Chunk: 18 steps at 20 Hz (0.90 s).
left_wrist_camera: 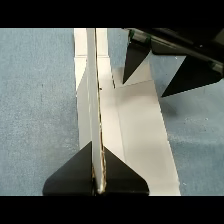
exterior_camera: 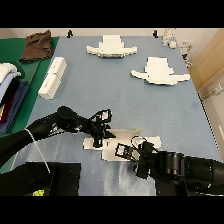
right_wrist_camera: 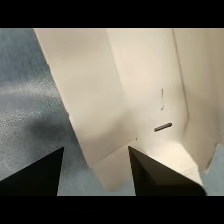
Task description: Fold the box.
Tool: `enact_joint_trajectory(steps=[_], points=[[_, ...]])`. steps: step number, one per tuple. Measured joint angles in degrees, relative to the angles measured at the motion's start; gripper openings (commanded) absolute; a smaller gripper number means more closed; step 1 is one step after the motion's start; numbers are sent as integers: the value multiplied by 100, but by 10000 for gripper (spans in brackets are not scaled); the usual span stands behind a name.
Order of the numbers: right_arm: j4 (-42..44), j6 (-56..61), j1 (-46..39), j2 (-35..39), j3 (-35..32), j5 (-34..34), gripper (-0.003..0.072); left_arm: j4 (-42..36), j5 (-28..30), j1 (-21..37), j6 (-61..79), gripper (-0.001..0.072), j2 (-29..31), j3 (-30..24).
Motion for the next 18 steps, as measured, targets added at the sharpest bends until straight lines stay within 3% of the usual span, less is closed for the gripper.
enact_joint_trajectory(steps=[6,13,18], points=[[-960,1167,55,-4,249,-50,613,-2,0,0,-2,16,0,0],[-1316,2638,68,131,369,-592,613,-4,0,0,-2,16,0,0],[-1576,3077,70,146,382,-754,618,-4,0,0,-2,16,0,0]])
